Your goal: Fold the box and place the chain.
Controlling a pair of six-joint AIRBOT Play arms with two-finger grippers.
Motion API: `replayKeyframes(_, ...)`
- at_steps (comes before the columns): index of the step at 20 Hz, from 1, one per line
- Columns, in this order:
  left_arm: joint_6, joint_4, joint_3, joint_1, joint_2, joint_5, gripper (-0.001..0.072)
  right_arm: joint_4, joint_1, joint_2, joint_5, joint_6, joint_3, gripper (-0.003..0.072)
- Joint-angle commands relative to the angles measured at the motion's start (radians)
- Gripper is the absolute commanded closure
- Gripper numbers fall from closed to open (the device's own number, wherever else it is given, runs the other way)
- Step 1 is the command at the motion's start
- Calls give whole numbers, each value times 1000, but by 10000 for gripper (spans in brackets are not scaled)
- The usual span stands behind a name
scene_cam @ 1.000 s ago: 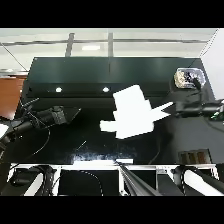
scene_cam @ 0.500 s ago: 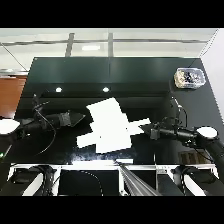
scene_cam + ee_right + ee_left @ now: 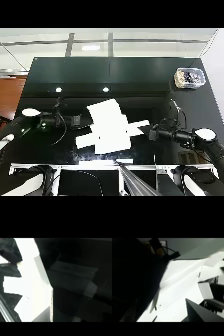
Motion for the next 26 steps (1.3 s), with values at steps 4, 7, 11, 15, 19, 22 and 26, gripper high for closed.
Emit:
replayKeyframes(4,303,39,233,-113,-249,-187,-1,-103,2,1,2,126,0,672)
replayKeyframes(7,303,111,301,-135,-322,-298,5,-103,2,1,2,134,0,672)
replayKeyframes(11,330,124,315,-156,-390,-333,111,-103,2,1,-10,137,0,672)
replayKeyframes(15,377,130,340,-168,-391,-306,384,-103,2,1,-10,148,0,672)
replayKeyframes(19,380,131,384,-177,-396,-305,680,-116,2,1,3,148,0,671)
replayKeyframes(22,413,131,411,-177,-396,-301,683,-124,1,1,2,147,0,672)
replayKeyframes(26,424,132,428,-181,-396,-311,684,-125,0,1,-24,142,5,610)
